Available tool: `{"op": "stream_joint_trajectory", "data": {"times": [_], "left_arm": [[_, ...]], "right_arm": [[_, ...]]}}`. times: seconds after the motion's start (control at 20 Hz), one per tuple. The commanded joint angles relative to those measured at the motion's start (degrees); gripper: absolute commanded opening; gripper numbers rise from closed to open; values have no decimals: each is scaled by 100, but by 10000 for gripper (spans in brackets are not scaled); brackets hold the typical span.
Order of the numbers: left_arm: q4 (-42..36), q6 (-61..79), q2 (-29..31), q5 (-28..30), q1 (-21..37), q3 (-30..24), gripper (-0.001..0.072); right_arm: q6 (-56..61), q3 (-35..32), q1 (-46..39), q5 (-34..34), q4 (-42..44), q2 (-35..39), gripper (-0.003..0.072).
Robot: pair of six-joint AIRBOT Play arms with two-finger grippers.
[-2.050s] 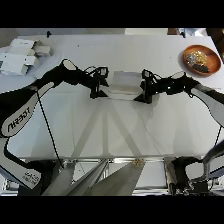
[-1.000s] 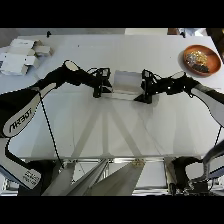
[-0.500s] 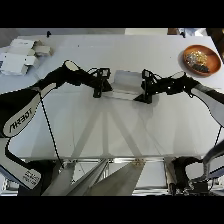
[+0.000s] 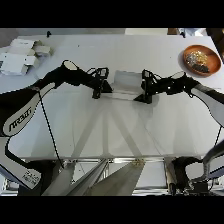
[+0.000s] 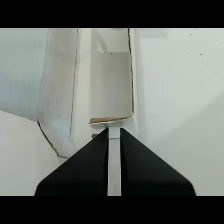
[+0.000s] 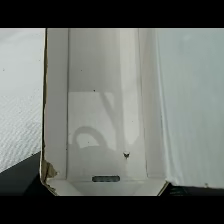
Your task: Fold the box and place the chain.
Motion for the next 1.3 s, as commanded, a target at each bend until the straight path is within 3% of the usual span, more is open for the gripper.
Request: {"op": "stream_joint_trajectory", "data": {"times": [0.0, 0.15, 0.2, 0.25, 0.3, 0.45, 0.6, 1.1, 1.15, 1.25], "left_arm": [[7, -52, 59, -391, 247, 0, 89], [7, -52, 177, -514, 455, 0, 92], [9, -39, 199, -428, 485, 0, 138], [9, -59, 201, -260, 485, 0, 330], [15, -205, 197, -57, 463, 0, 465], [81, -409, 160, 396, 297, 0, 518], [256, -431, 70, 645, 129, 0, 521], [433, -479, -83, 601, -83, 0, 507], [431, -361, -83, 560, -83, 0, 492], [431, -168, -83, 452, -94, 0, 388]], "right_arm": [[0, 2, 0, 4, -7, -2, 535], [0, 2, 0, 4, -7, -2, 535], [0, 2, 0, 4, -7, -2, 535], [0, 2, 0, 4, -7, -2, 535], [0, 2, 0, 4, -7, -2, 535], [0, 2, 0, 4, -7, -2, 535], [0, 2, 0, 4, -7, -2, 535], [0, 2, 0, 4, -7, -2, 535], [0, 2, 0, 4, -7, -2, 535], [0, 2, 0, 4, -7, -2, 535]]}}
